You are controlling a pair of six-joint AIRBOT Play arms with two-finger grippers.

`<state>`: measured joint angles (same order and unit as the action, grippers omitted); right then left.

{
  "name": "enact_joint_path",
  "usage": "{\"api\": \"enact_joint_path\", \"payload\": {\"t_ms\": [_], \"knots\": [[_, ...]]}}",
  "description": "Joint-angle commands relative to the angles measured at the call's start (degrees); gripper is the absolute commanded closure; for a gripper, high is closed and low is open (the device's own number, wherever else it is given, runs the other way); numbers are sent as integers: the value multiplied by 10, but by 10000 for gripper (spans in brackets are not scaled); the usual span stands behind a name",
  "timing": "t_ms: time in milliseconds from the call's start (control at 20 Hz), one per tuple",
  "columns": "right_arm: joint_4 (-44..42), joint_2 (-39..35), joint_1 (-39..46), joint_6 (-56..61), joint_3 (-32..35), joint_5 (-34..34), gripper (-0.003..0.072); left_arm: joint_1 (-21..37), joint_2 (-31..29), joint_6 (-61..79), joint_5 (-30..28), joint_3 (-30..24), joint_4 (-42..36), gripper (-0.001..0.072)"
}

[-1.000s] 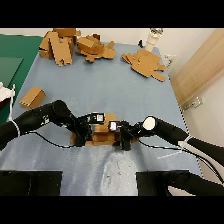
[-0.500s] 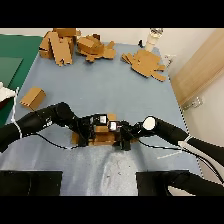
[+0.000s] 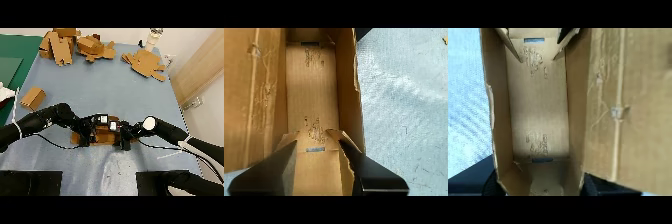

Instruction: Fold the box.

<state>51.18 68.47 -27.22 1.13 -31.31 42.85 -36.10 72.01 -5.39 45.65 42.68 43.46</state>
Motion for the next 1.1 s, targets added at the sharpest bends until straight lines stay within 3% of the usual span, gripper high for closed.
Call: {"api": "enact_joint_path", "payload": {"t_ms": [0,150,200,250,300,350,600,800,900,1050], "knots": [[0,0,0,-1,0,0,239,0,0,-3,0,0,-2,285],[0,0,0,-1,0,0,239,1,0,-10,0,0,3,288],[0,0,0,-1,0,0,239,2,-3,-31,0,0,17,372],[0,0,0,-1,0,0,239,5,-9,-49,9,1,46,549],[0,0,0,-1,0,0,239,10,-18,-68,17,1,79,668],[0,0,0,-1,0,0,239,16,-31,-106,23,1,113,693],[0,0,0,-1,0,0,239,78,-129,-341,62,0,238,693],[0,0,0,-1,0,0,239,182,-184,-680,100,-4,333,693],[0,0,0,-1,0,0,239,229,-184,-747,133,-23,324,693],[-1,0,0,-1,0,0,239,233,-179,-749,137,-68,259,694]]}}
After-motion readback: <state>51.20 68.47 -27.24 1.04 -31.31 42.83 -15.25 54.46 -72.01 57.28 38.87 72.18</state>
